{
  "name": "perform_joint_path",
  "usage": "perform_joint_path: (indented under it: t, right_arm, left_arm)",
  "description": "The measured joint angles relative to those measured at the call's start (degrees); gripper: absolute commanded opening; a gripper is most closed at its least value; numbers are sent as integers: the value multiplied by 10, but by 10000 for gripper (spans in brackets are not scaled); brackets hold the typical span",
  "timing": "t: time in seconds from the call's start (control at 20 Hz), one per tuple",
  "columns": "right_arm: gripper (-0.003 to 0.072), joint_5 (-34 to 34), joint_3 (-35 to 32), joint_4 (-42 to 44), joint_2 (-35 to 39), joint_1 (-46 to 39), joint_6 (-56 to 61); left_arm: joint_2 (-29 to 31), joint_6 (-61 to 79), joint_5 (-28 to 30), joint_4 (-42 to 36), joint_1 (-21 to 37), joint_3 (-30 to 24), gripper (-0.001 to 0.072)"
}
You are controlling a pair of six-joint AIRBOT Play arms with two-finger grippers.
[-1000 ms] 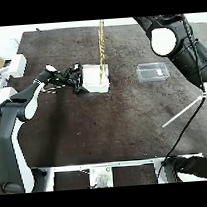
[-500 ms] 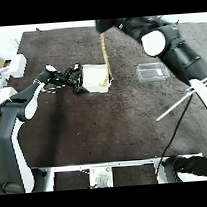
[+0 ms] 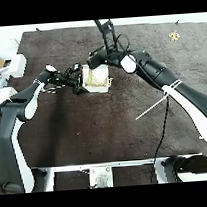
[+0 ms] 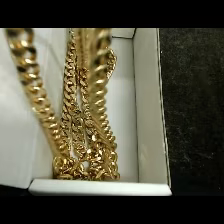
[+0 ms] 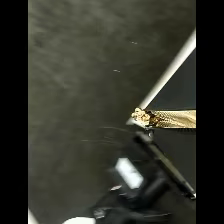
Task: Fold the box and place the chain.
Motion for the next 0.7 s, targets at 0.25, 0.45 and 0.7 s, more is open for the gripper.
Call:
perform_joint_path:
  t: [0.25, 0.45, 0.7]
  right_arm:
    - [257, 31, -37, -9, -3, -28, 4]
    - [257, 88, -48, -23, -3, -96, 16]
    - [287, 143, -25, 62, -70, -184, -57]
  left_arm:
    - [0, 0, 0, 0, 0, 0, 411]
    - [0, 0, 0, 0, 0, 0, 411]
    - [0, 0, 0, 0, 0, 0, 411]
